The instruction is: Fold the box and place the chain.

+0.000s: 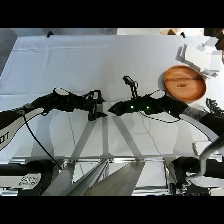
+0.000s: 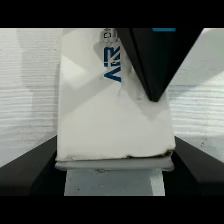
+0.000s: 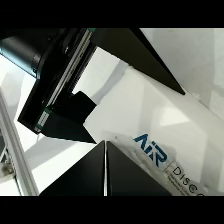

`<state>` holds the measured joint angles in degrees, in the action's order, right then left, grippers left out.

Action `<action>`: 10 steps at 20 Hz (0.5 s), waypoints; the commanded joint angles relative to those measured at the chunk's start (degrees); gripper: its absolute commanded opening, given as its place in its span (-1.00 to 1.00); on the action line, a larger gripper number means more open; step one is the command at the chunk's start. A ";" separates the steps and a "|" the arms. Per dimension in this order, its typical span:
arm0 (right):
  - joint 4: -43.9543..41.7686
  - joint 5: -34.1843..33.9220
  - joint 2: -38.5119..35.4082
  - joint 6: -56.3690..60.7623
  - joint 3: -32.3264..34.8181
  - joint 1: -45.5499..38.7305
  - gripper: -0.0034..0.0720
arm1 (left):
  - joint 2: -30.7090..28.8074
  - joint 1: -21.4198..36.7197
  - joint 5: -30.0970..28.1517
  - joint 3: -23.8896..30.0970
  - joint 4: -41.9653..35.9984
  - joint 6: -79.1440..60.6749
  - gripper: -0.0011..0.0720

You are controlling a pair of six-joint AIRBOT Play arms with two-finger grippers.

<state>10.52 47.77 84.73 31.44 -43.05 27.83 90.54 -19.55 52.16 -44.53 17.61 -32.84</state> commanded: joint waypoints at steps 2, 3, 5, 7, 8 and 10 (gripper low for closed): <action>4.74 0.28 -2.32 1.09 -0.28 0.07 -0.88 | -0.02 0.04 -0.09 -0.02 0.00 0.07 0.10; 7.91 -1.01 -3.13 4.92 -0.44 0.07 -0.88 | -0.02 0.04 -0.09 -0.02 0.00 0.04 0.10; 18.12 -2.38 -3.89 13.70 -1.64 0.07 -0.89 | -0.02 0.04 -0.07 -0.02 0.00 0.04 0.10; 26.03 -1.81 -3.91 19.91 -3.76 0.07 -0.88 | -0.02 0.04 -0.07 -0.02 0.00 0.04 0.10; 25.66 -1.42 -4.07 19.89 -4.74 0.07 -0.88 | -0.02 0.04 -0.07 -0.02 0.00 0.04 0.10; 22.34 -0.70 -4.98 19.02 -7.13 0.07 -0.88 | -0.02 0.04 -0.07 -0.02 0.00 0.04 0.10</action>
<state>30.63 46.78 80.73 47.09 -47.51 27.90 90.56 -19.46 51.66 -44.53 17.32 -32.51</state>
